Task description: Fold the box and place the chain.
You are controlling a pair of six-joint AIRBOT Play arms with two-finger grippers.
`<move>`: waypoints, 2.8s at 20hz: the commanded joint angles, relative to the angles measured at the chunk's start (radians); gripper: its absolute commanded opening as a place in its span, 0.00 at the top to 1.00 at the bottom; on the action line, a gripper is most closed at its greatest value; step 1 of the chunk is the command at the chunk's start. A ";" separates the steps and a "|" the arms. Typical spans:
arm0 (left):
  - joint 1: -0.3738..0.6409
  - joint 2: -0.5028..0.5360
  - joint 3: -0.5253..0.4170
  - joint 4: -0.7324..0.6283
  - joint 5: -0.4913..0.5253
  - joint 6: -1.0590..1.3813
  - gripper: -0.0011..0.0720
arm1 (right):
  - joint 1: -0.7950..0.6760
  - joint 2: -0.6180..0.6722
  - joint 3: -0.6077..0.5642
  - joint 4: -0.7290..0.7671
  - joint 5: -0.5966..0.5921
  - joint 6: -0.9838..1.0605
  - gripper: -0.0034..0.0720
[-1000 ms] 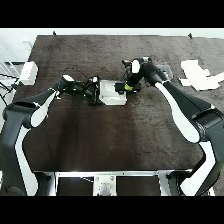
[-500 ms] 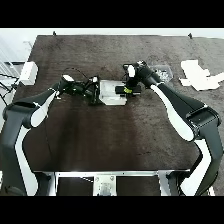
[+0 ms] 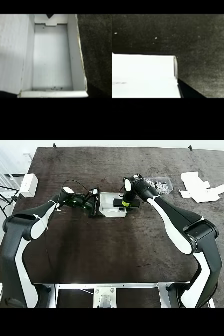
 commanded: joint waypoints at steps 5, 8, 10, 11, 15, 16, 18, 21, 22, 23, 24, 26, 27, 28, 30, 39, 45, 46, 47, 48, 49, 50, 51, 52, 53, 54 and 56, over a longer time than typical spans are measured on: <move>0.000 0.000 0.000 0.000 0.000 0.000 0.34 | 0.005 -0.013 0.002 -0.057 0.035 0.037 0.72; 0.000 0.000 0.000 0.000 0.000 0.000 0.34 | 0.005 -0.014 0.002 -0.057 0.034 0.037 0.79; 0.000 0.000 0.000 0.000 0.000 0.000 0.34 | 0.005 -0.014 0.002 -0.060 0.027 0.037 0.93; 0.000 0.000 0.000 0.000 0.000 0.000 0.34 | 0.005 -0.014 0.002 -0.069 0.022 0.036 0.93; 0.000 0.000 0.000 0.000 0.000 0.000 0.34 | 0.005 -0.014 0.002 -0.084 0.023 0.036 0.93; 0.000 0.000 0.000 0.000 0.000 0.000 0.34 | 0.005 -0.014 0.002 -0.084 0.023 0.036 0.93; 0.000 0.000 0.000 0.000 0.000 0.000 0.34 | 0.005 -0.013 0.002 -0.084 0.024 0.037 0.71; 0.000 0.000 0.000 0.000 0.000 0.000 0.34 | 0.005 -0.013 0.006 -0.084 0.032 0.037 0.65; 0.000 0.000 0.000 0.000 0.000 0.000 0.34 | 0.005 -0.012 0.010 -0.083 0.036 0.037 0.59; 0.000 0.000 0.000 0.000 0.000 0.000 0.34 | 0.005 -0.012 0.017 -0.084 0.040 0.036 0.49; 0.000 0.000 0.000 0.000 0.000 0.000 0.34 | 0.005 -0.012 0.026 -0.083 0.042 0.035 0.46; 0.000 0.000 0.000 0.000 0.000 0.000 0.34 | 0.006 -0.008 0.049 -0.075 0.048 0.024 0.38; 0.000 0.000 0.000 0.000 0.000 0.000 0.34 | 0.006 0.000 0.054 -0.073 0.052 0.024 0.38; 0.000 0.000 0.000 0.000 0.001 0.000 0.34 | 0.006 0.010 0.054 -0.072 0.056 0.024 0.37; 0.000 0.000 0.000 0.000 0.000 0.000 0.34 | 0.009 0.028 0.054 -0.073 0.083 0.006 0.29; 0.000 0.000 0.000 0.000 0.000 0.000 0.34 | 0.008 0.093 0.054 -0.077 0.089 -0.133 0.26; 0.000 0.000 0.000 0.000 0.000 0.000 0.34 | -0.051 0.239 0.054 -0.275 0.041 -0.192 0.26; 0.000 0.000 0.000 0.000 0.000 0.000 0.34 | -0.090 0.246 0.054 -0.279 0.019 -0.194 0.26; 0.000 0.000 0.000 0.000 0.000 0.000 0.34 | -0.130 0.244 0.053 -0.278 -0.003 -0.195 0.26; 0.000 0.000 0.000 0.000 0.000 0.000 0.34 | -0.177 0.237 0.048 -0.269 -0.039 -0.207 0.26; 0.000 0.000 0.000 0.000 0.000 0.000 0.34 | -0.220 0.227 0.044 -0.250 -0.076 -0.224 0.26; 0.000 0.000 0.000 0.000 -0.001 0.000 0.34 | -0.266 0.211 0.045 -0.216 -0.114 -0.251 0.27; 0.000 0.000 0.000 0.000 0.000 0.000 0.34 | -0.306 0.194 0.045 -0.180 -0.150 -0.283 0.28; 0.000 0.000 0.000 0.000 0.000 0.000 0.34 | -0.345 0.173 0.045 -0.134 -0.187 -0.327 0.28; 0.000 0.000 0.000 0.000 0.000 0.000 0.34 | -0.376 0.153 0.045 -0.078 -0.219 -0.372 0.28; 0.000 0.000 0.000 0.000 0.000 0.000 0.34 | -0.406 0.130 0.045 -0.018 -0.251 -0.422 0.28; 0.000 0.000 0.000 0.000 0.000 0.000 0.34 | -0.441 0.088 0.046 0.051 -0.314 -0.487 0.31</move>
